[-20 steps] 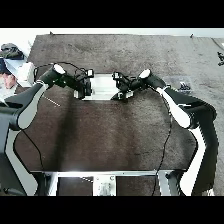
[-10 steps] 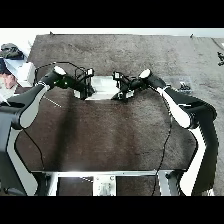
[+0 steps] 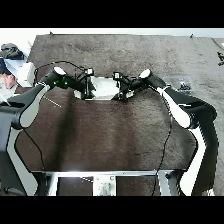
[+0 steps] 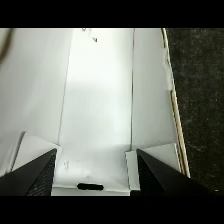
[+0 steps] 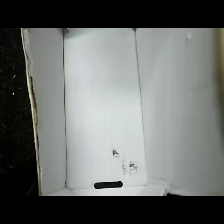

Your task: Fold the box and place the chain.

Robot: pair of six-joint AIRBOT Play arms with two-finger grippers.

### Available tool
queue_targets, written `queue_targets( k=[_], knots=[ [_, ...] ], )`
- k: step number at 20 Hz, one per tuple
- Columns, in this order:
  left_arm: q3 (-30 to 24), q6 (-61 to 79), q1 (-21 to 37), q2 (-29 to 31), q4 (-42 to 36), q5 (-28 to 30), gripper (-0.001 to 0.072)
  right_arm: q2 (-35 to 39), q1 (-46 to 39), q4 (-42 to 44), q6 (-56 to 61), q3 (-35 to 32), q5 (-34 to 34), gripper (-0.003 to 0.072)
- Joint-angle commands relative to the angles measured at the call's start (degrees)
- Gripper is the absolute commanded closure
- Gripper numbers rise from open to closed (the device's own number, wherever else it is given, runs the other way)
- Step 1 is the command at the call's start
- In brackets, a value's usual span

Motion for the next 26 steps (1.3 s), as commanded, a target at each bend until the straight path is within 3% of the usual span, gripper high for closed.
queue_targets(
  k=[1,2,4,5,6,8,15,21,26],
  knots=[
    [0.0,-1.5,0.4,0.0,2.8,-0.2,0.0322,0.0,0.0,0.0,0.0,0.0,0.0,0.0412],
    [0.0,-1.6,0.7,0.0,3.3,-0.7,0.0438,0.0,0.0,0.0,0.0,0.0,0.0,0.0412],
    [0.0,-1.6,1.7,0.0,3.6,-2.4,0.044,0.0,0.0,0.0,0.0,0.0,0.0,0.0412],
    [0.0,-1.5,2.3,0.0,3.6,-3.5,0.0612,0.0,0.0,0.0,0.0,0.0,0.0,0.0412],
    [0.0,-1.5,3.1,0.0,3.7,-4.3,0.0668,0.0,0.0,0.0,0.0,0.0,0.0,0.0412],
    [0.0,-1.7,4.1,0.2,2.6,-4.8,0.07,0.0,0.0,0.0,0.0,0.0,0.0,0.0412],
    [0.1,-17.3,5.8,7.8,3.7,-3.1,0.0706,0.0,0.0,0.0,0.0,0.0,0.0,0.0412],
    [-0.4,-38.6,13.5,16.2,3.7,-2.8,0.0705,0.0,0.0,0.0,0.0,0.0,0.0,0.0412],
    [-7.5,-50.6,17.1,18.1,3.7,-1.9,0.0705,0.0,0.0,0.0,0.0,0.0,0.0,0.0412]
  ],
)
